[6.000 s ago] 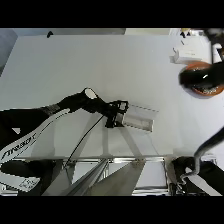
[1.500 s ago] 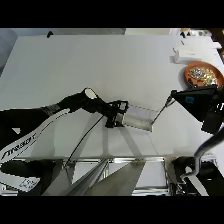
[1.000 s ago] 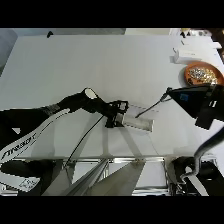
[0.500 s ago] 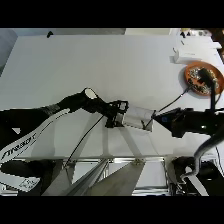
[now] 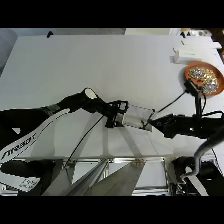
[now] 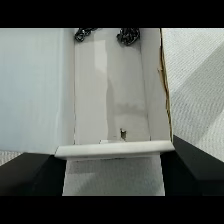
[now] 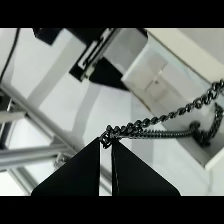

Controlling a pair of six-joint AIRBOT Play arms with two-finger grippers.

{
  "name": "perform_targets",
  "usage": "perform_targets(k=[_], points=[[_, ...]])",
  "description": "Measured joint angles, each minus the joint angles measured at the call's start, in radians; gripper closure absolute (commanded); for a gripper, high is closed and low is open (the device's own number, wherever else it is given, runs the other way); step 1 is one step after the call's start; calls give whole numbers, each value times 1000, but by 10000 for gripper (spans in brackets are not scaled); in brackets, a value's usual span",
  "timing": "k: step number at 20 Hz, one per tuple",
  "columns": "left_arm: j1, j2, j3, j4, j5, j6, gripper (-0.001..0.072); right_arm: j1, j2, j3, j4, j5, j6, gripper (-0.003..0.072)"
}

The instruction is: Fold the box and place the chain.

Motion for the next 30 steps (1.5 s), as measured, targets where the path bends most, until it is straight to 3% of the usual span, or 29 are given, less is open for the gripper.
perform_targets(k=[3,7,10,17,21,25,30], points=[[0,0,0,0,0,0,500,0,56,-3,-35,-110,25,668],[0,0,0,0,0,0,500,0,172,-3,-233,-181,164,668],[0,0,0,0,0,0,500,0,241,-3,-314,-110,233,667],[0,0,0,0,0,0,500,0,276,-3,-235,1,226,667],[0,0,0,0,0,0,500,0,228,-30,-124,-42,142,668],[0,0,0,0,0,0,500,27,95,-56,-58,-87,15,667],[0,0,0,0,0,0,500,167,-134,-65,-170,-126,-43,667]])
